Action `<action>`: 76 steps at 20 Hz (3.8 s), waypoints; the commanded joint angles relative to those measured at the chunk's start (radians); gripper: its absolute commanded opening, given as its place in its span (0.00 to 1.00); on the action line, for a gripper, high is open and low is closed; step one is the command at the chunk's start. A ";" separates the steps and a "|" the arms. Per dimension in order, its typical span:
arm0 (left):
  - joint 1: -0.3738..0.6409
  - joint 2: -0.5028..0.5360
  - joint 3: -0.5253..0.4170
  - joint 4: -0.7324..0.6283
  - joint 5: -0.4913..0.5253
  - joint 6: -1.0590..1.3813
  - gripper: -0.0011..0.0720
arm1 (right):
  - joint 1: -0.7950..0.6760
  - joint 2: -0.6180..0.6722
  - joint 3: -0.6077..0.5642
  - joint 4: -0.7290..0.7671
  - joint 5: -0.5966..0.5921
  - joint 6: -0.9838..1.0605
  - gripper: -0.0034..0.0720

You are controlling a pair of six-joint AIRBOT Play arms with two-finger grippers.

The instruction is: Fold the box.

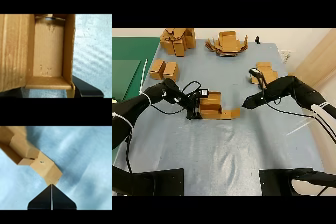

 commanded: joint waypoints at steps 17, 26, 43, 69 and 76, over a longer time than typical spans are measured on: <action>0.000 0.000 0.000 -0.001 0.005 0.000 0.16 | 0.053 -0.247 -0.013 0.496 0.063 -0.080 0.05; 0.000 0.000 0.000 -0.001 -0.003 0.000 0.16 | 0.053 -0.240 0.015 0.544 0.010 -0.079 0.27; 0.000 0.000 0.000 -0.001 -0.003 0.000 0.16 | 0.341 -0.291 0.277 -0.165 0.123 0.616 0.66; 0.000 0.000 0.000 -0.001 -0.003 -0.001 0.16 | 0.527 -0.562 0.650 -0.571 -0.250 1.194 0.11; 0.000 0.000 0.000 -0.001 -0.003 -0.008 0.16 | 0.524 -0.565 0.693 -0.597 -0.296 1.194 0.42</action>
